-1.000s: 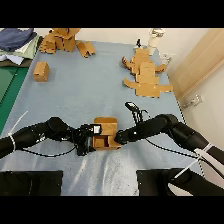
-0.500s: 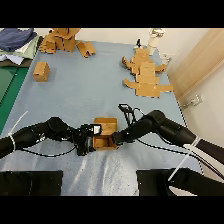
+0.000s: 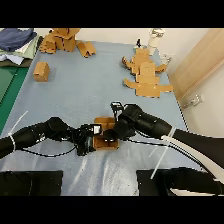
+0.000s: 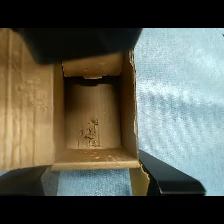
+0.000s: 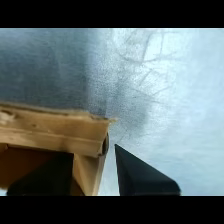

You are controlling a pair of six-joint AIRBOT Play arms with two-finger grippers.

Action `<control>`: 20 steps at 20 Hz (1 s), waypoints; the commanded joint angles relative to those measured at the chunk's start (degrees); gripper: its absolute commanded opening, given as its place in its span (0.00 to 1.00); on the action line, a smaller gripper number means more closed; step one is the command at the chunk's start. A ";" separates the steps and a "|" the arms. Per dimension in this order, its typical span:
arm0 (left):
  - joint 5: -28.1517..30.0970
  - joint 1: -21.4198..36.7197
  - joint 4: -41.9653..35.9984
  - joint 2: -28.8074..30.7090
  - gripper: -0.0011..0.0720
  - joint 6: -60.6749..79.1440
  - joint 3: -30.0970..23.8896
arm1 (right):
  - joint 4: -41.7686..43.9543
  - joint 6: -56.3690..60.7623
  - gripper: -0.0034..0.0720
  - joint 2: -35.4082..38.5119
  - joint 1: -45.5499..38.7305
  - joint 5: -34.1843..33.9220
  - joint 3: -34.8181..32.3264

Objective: Fold the box.

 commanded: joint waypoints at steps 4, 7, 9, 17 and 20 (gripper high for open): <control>0.02 -0.02 0.00 0.00 0.66 0.02 0.00 | -0.61 6.49 0.58 -3.63 0.87 -1.55 1.73; 0.04 -0.02 0.00 0.00 0.66 0.02 0.00 | -0.63 7.13 0.58 -4.46 0.87 -1.60 1.73; 0.02 -0.02 0.00 0.00 0.66 0.02 0.00 | 0.04 7.13 0.58 -5.68 0.87 -1.57 1.73; 0.02 -0.02 0.00 0.00 0.66 0.02 0.00 | -0.72 7.21 0.07 -7.28 0.87 -1.57 1.79; 0.02 -0.02 0.00 0.00 0.66 0.02 0.00 | -0.66 5.22 0.42 -7.17 0.87 -1.55 1.84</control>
